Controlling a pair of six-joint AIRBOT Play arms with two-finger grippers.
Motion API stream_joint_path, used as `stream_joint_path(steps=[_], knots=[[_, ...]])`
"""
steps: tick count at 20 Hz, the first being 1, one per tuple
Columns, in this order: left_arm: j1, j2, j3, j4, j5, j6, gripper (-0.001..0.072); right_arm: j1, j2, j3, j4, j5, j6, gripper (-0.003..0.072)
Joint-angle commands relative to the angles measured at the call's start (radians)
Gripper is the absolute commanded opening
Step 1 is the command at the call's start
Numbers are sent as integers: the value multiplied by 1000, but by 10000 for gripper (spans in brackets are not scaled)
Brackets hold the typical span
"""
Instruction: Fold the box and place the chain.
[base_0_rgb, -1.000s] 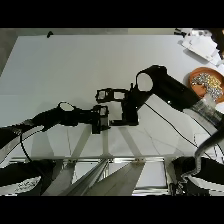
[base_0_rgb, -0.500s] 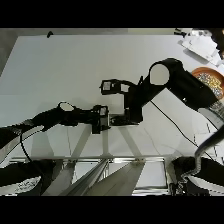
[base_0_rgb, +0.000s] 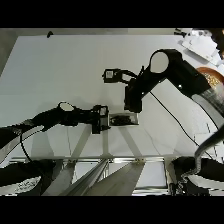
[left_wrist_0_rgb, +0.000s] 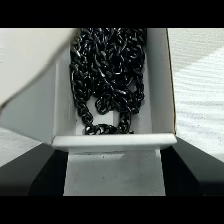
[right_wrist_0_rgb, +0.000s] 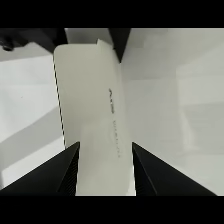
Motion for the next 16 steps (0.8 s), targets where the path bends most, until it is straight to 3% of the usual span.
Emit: stream_joint_path(steps=[1, 11, 16], knots=[[0, 1, 0, 0, 0, 0, 456, 2, -61, 2, 17, 99, 0, 334], [0, 0, 0, 0, 0, 0, 456, 108, -61, -72, -5, 63, 2, 335], [0, 1, 0, 0, 0, 0, 456, 140, -60, -103, -119, -80, 116, 346]])
